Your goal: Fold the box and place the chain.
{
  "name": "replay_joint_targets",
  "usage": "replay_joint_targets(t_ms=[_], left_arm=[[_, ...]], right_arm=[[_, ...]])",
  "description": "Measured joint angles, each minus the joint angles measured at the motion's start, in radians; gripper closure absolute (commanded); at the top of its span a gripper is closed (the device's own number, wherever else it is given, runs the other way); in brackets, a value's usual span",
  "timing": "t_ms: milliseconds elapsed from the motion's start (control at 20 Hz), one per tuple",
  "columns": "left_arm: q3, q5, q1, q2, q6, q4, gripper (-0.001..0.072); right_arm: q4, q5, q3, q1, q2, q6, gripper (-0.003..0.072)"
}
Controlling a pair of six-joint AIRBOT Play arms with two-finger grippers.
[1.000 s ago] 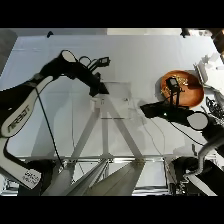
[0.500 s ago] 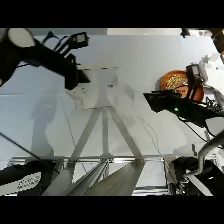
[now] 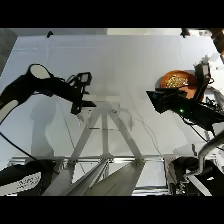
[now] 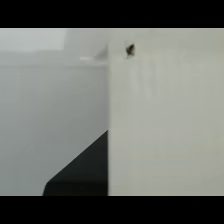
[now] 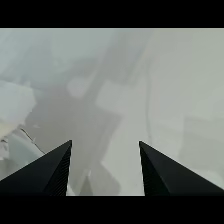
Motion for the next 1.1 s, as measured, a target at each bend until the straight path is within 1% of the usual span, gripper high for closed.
replay_joint_targets(t_ms=[150, 350, 500, 750, 1100], left_arm=[[-0.015, 0.093, -0.033, -0.042, 0.085, -0.031, 0.0705], [-0.021, 0.185, -0.053, -0.088, 0.183, -0.136, 0.0706], [-0.023, 0.209, -0.059, -0.135, 0.222, -0.184, 0.0705], [-0.023, 0.216, -0.061, -0.211, 0.245, -0.211, 0.0705], [-0.023, 0.240, -0.061, -0.244, 0.249, -0.173, 0.0705]], right_arm=[[0.000, 0.000, 0.000, 0.000, 0.001, 0.000, 0.0231], [-0.001, 0.000, 0.000, 0.000, 0.001, 0.000, 0.0231], [-0.001, 0.000, 0.000, 0.000, 0.001, 0.000, 0.0231], [-0.001, 0.000, 0.000, 0.000, 0.001, 0.000, 0.0231], [-0.001, 0.000, 0.000, 0.000, 0.001, 0.000, 0.0231]])
